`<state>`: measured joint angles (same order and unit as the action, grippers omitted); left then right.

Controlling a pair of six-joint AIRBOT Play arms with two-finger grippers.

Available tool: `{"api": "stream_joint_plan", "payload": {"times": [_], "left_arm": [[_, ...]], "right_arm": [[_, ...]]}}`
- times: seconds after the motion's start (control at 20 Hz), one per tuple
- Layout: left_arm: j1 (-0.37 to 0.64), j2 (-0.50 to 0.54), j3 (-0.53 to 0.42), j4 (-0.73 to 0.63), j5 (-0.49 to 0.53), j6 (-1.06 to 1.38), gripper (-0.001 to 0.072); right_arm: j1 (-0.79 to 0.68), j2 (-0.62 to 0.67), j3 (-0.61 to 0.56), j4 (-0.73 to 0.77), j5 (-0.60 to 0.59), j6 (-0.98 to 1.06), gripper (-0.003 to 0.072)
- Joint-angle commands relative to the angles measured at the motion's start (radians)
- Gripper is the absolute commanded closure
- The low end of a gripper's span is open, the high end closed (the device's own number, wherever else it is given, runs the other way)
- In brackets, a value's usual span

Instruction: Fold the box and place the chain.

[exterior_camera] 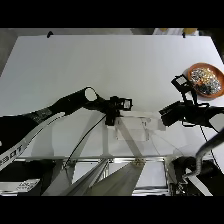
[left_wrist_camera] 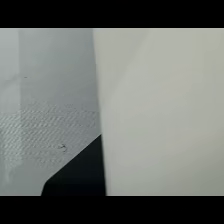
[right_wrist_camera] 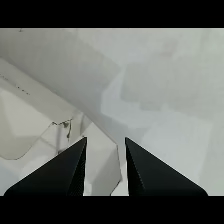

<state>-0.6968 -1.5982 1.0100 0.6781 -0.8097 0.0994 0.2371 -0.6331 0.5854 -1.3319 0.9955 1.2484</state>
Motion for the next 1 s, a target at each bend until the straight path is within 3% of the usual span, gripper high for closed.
{"api": "stream_joint_plan", "payload": {"times": [0.0,0.95], "left_arm": [[-0.003,-0.027,0.005,0.007,-0.021,0.013,0.0708],[-0.003,-0.037,0.005,-0.006,0.029,0.036,0.0707]], "right_arm": [[0.000,0.000,0.000,0.000,0.000,0.000,0.0407],[0.000,0.000,0.000,0.000,0.000,0.000,0.0407]]}}
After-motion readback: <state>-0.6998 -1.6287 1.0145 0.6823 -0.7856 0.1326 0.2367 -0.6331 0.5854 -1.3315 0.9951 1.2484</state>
